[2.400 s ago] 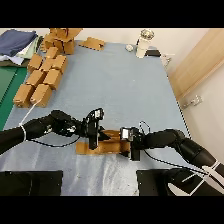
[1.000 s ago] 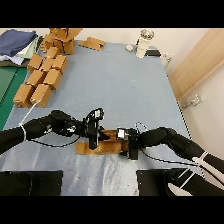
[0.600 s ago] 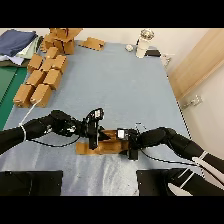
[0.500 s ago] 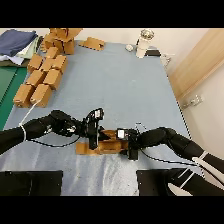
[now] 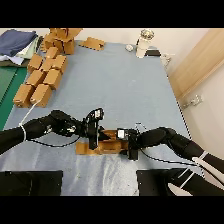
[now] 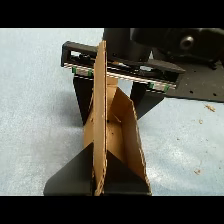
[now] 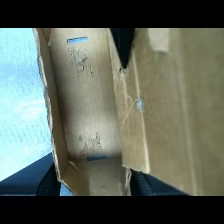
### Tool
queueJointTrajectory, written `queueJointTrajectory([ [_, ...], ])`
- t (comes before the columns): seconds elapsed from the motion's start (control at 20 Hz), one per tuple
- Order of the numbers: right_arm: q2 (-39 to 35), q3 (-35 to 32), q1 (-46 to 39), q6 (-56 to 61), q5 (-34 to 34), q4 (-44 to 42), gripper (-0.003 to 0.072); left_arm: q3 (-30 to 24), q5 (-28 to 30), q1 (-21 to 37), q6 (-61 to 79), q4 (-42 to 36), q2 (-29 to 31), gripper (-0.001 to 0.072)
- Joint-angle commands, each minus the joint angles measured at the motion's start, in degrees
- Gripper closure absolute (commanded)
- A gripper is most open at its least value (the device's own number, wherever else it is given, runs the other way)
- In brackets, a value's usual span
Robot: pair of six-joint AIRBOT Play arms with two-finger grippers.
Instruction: Fold the box.
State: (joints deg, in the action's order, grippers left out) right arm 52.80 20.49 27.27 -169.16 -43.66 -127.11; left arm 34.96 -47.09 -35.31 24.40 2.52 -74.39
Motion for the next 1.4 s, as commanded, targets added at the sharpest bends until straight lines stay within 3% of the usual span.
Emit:
queueJointTrajectory([
  [0.0,-0.02,0.02,0.02,0.02,-0.11,-0.04,0.0202,-0.02,0.0,-0.04,0.0,0.0,-0.02,0.0696],
  [1.3,-0.02,0.02,0.02,0.02,-0.35,-0.2,0.0202,0.04,1.51,0.0,-3.1,-2.67,-0.02,0.0693],
  [1.35,-0.02,0.02,0.02,0.04,-0.35,-0.22,0.0202,0.04,1.68,-0.02,-3.26,-2.71,0.0,0.0554],
])
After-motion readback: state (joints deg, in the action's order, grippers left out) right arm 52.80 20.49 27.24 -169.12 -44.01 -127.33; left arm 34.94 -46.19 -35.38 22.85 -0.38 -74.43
